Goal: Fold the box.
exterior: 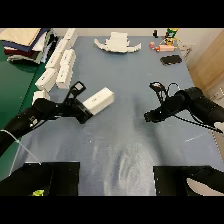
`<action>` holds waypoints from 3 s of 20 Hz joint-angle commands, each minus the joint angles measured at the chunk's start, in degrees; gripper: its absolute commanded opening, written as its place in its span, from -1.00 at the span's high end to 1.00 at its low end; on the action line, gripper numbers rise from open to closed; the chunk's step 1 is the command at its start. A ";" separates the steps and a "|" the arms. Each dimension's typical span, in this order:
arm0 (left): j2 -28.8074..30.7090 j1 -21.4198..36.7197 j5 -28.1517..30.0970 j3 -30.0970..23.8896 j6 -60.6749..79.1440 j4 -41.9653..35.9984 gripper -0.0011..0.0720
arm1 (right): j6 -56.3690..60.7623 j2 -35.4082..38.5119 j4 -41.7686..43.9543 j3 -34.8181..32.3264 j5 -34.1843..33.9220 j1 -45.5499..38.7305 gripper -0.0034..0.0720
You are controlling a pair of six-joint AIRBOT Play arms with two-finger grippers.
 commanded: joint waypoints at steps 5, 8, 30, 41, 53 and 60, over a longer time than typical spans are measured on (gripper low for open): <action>1.29 12.98 -0.70 0.04 -16.50 12.31 -0.29 | 0.02 -0.04 -0.04 0.04 -0.11 -0.02 0.91; 0.59 16.92 -0.24 0.04 -22.71 17.66 -0.29 | 0.02 -0.04 -0.04 0.04 -0.11 -0.02 0.91; -15.17 16.44 21.57 5.75 -34.01 23.93 -0.29 | 0.02 -0.04 -0.04 0.04 -0.15 -0.02 0.91; -19.45 16.41 26.12 7.45 -33.75 24.22 -0.29 | 0.02 -0.04 -0.04 0.04 -0.15 -0.02 0.91; -19.45 16.33 27.41 7.43 -33.97 24.17 -0.37 | 0.02 -0.04 -0.04 0.04 -0.15 -0.02 0.91; -19.45 16.33 27.32 7.45 -34.38 23.98 -0.94 | 0.02 -0.04 -0.04 0.04 -0.15 -0.02 0.91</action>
